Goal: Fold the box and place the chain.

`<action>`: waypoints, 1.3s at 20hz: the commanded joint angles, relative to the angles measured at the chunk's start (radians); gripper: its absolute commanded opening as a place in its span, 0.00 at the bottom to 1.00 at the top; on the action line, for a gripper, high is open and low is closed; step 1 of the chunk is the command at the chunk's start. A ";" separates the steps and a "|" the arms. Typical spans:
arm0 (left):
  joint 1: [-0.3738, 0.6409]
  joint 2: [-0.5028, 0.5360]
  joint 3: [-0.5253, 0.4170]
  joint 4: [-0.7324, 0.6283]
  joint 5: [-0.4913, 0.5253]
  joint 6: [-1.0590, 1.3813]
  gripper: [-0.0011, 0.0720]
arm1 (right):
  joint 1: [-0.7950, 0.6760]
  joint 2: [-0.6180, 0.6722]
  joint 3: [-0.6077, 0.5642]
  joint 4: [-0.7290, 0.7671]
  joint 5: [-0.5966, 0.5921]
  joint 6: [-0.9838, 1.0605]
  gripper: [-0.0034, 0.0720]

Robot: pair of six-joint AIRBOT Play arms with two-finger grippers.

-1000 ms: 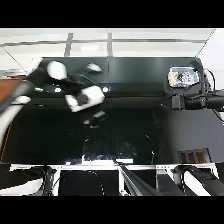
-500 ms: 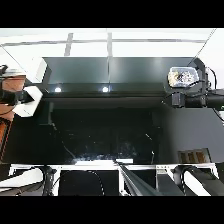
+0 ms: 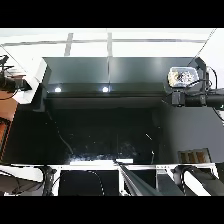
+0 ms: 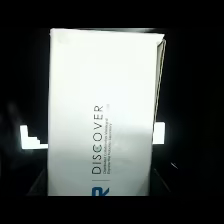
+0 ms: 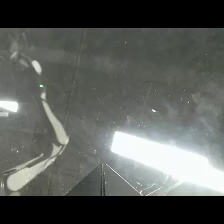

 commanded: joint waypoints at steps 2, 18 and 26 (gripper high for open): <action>-0.047 -0.063 0.093 0.066 0.098 -0.127 0.99 | 0.000 0.001 0.001 0.001 -0.018 0.002 0.06; -0.459 0.630 -0.323 -0.049 0.042 -0.299 0.05 | 0.237 -0.001 -0.069 -0.150 -0.425 -0.017 0.06; -0.484 1.005 -0.871 0.092 0.240 -0.300 0.05 | 0.237 -0.001 -0.069 -0.150 -0.425 -0.017 0.06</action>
